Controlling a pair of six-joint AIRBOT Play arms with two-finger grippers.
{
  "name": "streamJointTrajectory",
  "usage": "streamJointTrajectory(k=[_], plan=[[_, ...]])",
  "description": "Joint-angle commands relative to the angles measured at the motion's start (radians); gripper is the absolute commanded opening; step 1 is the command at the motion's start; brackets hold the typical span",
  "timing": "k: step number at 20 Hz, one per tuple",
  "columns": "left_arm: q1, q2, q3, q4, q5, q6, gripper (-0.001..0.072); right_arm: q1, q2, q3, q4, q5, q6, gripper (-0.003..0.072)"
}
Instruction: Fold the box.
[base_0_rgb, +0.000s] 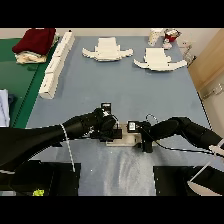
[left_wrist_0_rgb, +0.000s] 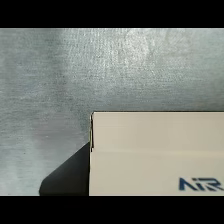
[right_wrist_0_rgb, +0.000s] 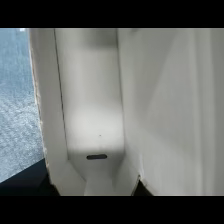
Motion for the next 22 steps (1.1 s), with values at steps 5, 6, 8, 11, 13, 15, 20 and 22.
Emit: streamJointTrajectory(k=[5,6,8,11,13,15,20,22], plan=[[-0.001,-0.002,0.001,0.02,0.02,-0.004,0.0015,0.0,0.0,0.0,0.0,0.0,0.001,0.0508],[-0.001,-0.002,0.001,0.02,0.019,-0.002,0.0051,0.0,0.0,0.0,0.0,0.0,0.001,0.0508],[-0.001,-0.002,0.001,0.02,0.019,0.0,0.0493,0.0,0.0,0.0,0.0,0.0,0.001,0.0508],[-0.001,-0.001,0.001,0.02,0.019,0.0,0.0491,0.0,0.0,0.0,0.0,0.0,0.001,0.0508],[-0.001,-0.001,0.001,0.019,0.019,0.0,0.0491,0.0,0.0,0.0,0.0,0.0,0.001,0.0508],[-0.001,0.002,0.003,0.015,0.014,0.0,0.0492,0.0,0.0,0.0,0.0,0.0,0.001,0.0508],[-0.001,0.13,0.063,0.016,-0.113,0.055,0.0492,0.0,0.0,0.0,0.0,0.0,0.001,0.0508],[-0.001,0.22,0.076,0.017,-0.163,0.058,0.0491,0.0,0.0,0.0,0.0,0.0,0.001,0.0508]])
